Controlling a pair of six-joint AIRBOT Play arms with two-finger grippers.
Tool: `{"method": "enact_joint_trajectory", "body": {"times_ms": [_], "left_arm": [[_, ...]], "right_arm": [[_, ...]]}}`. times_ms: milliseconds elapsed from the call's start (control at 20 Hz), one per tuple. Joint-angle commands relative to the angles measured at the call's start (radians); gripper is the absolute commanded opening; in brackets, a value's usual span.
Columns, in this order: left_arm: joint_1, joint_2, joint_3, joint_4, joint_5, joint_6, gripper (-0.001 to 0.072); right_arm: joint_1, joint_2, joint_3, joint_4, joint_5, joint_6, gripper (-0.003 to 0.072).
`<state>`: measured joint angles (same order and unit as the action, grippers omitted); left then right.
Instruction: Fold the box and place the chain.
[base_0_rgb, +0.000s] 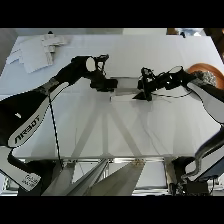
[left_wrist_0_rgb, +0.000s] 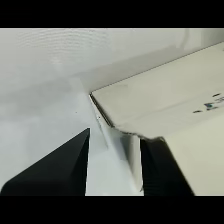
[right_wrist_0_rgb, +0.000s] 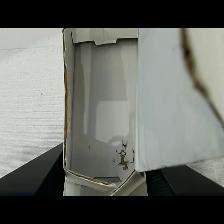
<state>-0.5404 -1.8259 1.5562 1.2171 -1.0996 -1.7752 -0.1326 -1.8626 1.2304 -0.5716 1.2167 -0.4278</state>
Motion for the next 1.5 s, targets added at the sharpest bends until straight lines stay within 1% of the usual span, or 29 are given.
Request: {"method": "enact_joint_trajectory", "body": {"times_ms": [0,100,150,200,300,450,550,650,850,950,1200,1450], "left_arm": [[-0.022,-0.04,0.054,0.056,-0.085,-0.09,0.0316],[-0.037,-0.068,0.075,0.062,-0.137,-0.127,0.0316],[-0.045,-0.076,0.082,0.075,-0.144,-0.154,0.031],[-0.055,-0.079,0.093,0.106,-0.147,-0.172,0.0251],[-0.073,-0.079,0.123,0.19,-0.151,-0.219,0.0226],[-0.08,-0.079,0.15,0.193,-0.154,-0.285,0.0226],[-0.08,-0.079,0.153,0.193,-0.16,-0.342,0.0228],[-0.08,-0.08,0.153,0.194,-0.165,-0.348,0.024],[-0.09,-0.08,0.153,0.254,-0.2,-0.403,0.0239],[-0.102,-0.08,0.153,0.278,-0.189,-0.414,0.0239],[-0.148,-0.083,0.153,0.31,-0.094,-0.473,0.0236],[-0.172,-0.116,0.16,0.307,-0.098,-0.537,0.0212]], "right_arm": [[0.0,0.0,0.001,0.0,0.0,0.0,0.0401],[0.0,0.0,0.0,0.0,0.0,0.0,0.0401],[0.0,0.0,0.001,0.0,0.0,0.0,0.0401],[0.0,0.0,0.001,0.0,0.0,0.0,0.0401],[0.0,0.0,0.0,0.0,0.0,0.0,0.0401],[0.0,0.0,0.0,0.0,0.0,0.0,0.0401],[0.0,0.0,0.001,0.0,0.0,0.0,0.0401],[0.0,0.0,0.0,0.0,0.0,0.0,0.0401],[0.0,0.0,0.001,0.0,0.0,0.0,0.0401],[0.0,0.0,0.0,0.0,0.0,0.0,0.0401],[0.0,0.0,0.0,0.0,0.0,0.0,0.0401],[0.0,0.0,0.001,0.0,0.0,0.0,0.0401]]}}
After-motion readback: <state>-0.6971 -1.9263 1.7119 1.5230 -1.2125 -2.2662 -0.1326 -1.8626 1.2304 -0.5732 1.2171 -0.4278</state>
